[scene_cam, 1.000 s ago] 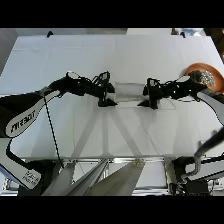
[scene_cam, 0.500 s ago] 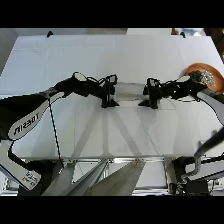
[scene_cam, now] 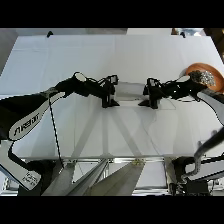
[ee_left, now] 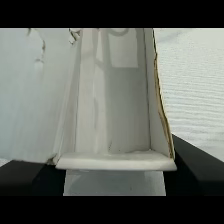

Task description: Fold the box and place the chain.

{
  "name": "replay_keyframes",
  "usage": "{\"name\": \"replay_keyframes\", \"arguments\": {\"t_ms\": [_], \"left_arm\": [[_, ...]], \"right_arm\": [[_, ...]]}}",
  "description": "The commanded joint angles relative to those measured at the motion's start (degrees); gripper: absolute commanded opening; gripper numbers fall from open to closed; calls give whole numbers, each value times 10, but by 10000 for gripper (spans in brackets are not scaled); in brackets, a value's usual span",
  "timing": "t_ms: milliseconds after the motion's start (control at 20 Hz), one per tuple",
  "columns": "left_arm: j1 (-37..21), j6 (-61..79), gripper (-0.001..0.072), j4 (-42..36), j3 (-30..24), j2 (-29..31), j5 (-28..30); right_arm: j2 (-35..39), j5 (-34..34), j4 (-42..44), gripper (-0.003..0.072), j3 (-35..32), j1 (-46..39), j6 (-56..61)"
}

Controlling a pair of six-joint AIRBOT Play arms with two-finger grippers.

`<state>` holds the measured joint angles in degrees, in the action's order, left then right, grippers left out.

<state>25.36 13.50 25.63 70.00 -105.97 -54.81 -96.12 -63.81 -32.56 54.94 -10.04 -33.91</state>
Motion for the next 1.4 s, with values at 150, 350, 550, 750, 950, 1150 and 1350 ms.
{"name": "replay_keyframes", "arguments": {"t_ms": [150,350,550,750,950,1150,1350], "left_arm": [[0,1,155,2,0,0,0],[2,1,157,4,0,0,0],[2,1,157,4,0,0,0],[2,1,157,4,0,0,0],[2,1,157,4,0,0,0],[2,1,157,4,0,0,0],[2,1,157,4,0,0,0]], "right_arm": [[0,-1,0,404,0,0,0],[0,-1,0,404,0,0,0],[0,-1,0,404,0,0,0],[0,-1,0,404,0,0,0],[0,-1,0,404,0,0,0],[0,-1,0,404,0,0,0],[0,-3,14,401,0,0,26]]}}
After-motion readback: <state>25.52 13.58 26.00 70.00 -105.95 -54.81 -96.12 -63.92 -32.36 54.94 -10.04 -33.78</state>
